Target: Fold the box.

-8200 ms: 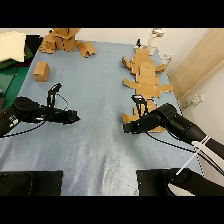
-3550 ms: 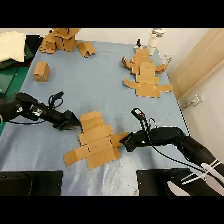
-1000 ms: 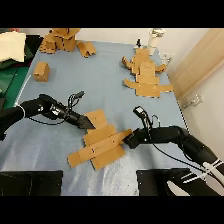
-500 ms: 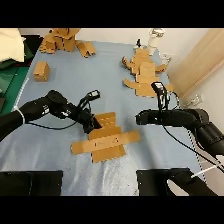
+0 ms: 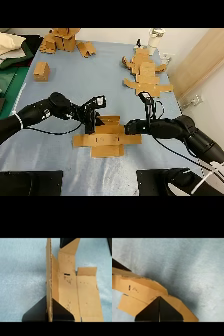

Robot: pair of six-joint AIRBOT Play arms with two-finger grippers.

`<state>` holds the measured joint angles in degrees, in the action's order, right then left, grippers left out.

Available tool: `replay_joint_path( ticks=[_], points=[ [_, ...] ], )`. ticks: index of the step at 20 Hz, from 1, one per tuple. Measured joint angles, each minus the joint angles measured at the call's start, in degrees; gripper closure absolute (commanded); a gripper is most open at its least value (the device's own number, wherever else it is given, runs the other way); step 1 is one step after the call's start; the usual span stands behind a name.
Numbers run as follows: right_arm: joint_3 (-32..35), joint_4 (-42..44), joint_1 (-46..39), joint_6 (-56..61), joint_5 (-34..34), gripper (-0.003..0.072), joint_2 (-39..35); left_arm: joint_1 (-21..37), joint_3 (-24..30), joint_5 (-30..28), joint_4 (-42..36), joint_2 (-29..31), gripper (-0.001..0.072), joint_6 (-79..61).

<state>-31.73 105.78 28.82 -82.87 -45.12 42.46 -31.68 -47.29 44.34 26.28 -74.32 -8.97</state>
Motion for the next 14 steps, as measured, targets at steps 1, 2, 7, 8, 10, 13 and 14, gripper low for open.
replay_joint_path(
  ticks=[1,2,7,8,10,13,14],
  points=[
    [0.2,-3.0,1.2,3.1,0.4,0.0684,0.0,0.0,0.5,-0.1,-0.1,0.0,0.07,-0.5],
    [0.3,-5.7,2.0,5.9,0.8,0.0683,0.0,-0.1,1.0,-0.7,-0.3,0.1,0.0699,-0.9],
    [1.1,-14.2,4.0,14.3,1.6,0.0684,0.0,-1.2,3.5,-3.9,-4.0,1.8,0.07,-3.5],
    [1.4,-14.9,4.1,15.0,1.8,0.0684,0.0,-1.8,4.2,-4.9,-4.5,2.5,0.07,-3.8],
    [1.9,-15.8,4.3,16.0,1.9,0.0684,0.0,-3.5,5.6,-7.3,-5.0,3.9,0.07,-4.5],
    [2.7,-16.6,4.3,16.9,2.7,0.0684,0.0,-6.4,7.5,-11.0,-5.4,5.2,0.07,-4.9],
    [3.0,-16.7,4.4,16.9,3.1,0.0684,0.0,-7.4,8.0,-12.5,-5.4,5.4,0.0699,-5.0]
  ],
)
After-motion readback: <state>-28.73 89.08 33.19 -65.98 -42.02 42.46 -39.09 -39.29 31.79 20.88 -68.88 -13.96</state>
